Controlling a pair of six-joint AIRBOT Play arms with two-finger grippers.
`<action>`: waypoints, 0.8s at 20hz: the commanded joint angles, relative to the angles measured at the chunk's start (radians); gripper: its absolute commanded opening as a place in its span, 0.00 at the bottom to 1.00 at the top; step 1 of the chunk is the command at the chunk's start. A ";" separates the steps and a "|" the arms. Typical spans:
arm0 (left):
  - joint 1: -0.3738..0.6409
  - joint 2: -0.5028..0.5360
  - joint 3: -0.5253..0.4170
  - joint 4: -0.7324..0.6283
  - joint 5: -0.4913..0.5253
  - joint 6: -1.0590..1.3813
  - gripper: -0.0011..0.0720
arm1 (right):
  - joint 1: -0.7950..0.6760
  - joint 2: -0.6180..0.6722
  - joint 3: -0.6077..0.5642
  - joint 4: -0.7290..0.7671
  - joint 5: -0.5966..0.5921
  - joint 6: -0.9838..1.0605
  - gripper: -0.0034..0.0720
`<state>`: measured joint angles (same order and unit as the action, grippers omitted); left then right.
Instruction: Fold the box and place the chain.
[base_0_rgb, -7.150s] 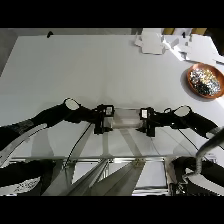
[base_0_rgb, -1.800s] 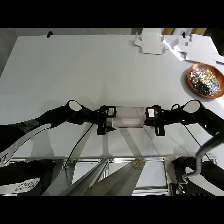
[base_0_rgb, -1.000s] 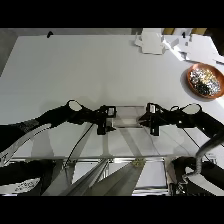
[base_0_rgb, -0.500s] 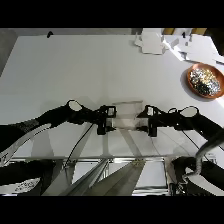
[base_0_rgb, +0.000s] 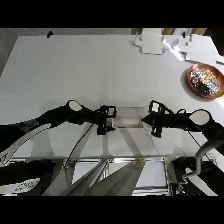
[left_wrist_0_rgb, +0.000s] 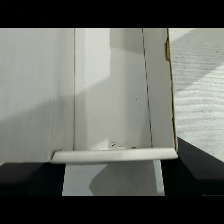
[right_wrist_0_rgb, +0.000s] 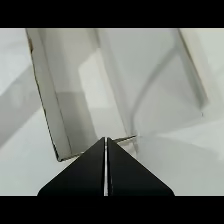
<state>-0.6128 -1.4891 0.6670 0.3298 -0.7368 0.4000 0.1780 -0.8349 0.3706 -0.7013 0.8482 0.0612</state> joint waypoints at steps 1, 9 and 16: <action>0.000 0.001 0.000 0.000 0.000 0.000 0.16 | 0.000 0.070 0.039 -0.097 -0.030 0.341 0.06; 0.000 0.001 0.000 0.000 0.000 0.000 0.16 | -0.190 0.017 0.150 -0.451 -0.085 1.089 0.06; 0.000 0.001 0.000 0.000 0.000 0.000 0.16 | -0.196 -0.227 0.119 -0.365 0.097 1.146 0.06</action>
